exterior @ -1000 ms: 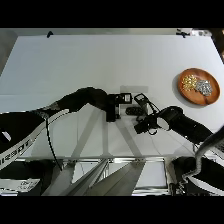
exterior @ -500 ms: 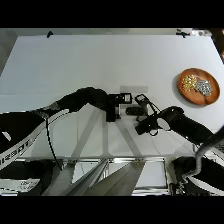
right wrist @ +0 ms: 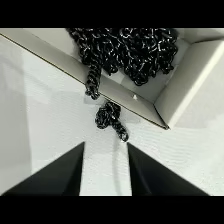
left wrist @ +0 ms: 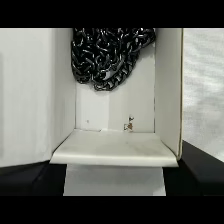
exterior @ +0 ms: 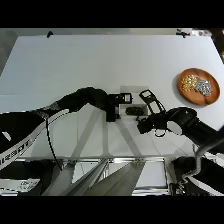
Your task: Fold the box and place the chain.
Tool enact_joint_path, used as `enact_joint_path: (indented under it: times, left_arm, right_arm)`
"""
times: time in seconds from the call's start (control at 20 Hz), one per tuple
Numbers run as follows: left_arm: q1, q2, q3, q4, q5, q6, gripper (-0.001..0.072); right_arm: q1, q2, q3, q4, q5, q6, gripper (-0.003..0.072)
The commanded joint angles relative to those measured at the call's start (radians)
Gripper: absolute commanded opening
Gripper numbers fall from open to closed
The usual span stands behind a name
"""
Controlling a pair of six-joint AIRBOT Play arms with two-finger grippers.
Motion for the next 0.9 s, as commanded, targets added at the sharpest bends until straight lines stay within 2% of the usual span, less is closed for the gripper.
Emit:
enact_joint_path:
  times: [0.0, 0.3, 0.45, 0.85]
  left_arm:
    - [0.000, 0.001, 0.001, 0.000, 0.001, 0.000, 0.0396]
    - [0.000, 0.001, 0.000, 0.000, 0.000, 0.000, 0.0396]
    - [0.000, 0.001, 0.000, 0.000, 0.000, 0.000, 0.0396]
    - [0.000, 0.001, 0.000, 0.000, 0.000, 0.000, 0.0396]
  right_arm:
    - [0.011, -0.029, 0.000, 0.001, -0.024, 0.007, 0.0327]
    - [0.067, -0.144, 0.000, -0.025, -0.083, 0.062, 0.0313]
    - [0.067, -0.148, 0.000, -0.093, -0.060, 0.114, 0.0315]
    - [0.067, -0.151, 0.000, -0.100, -0.105, 0.115, 0.0314]
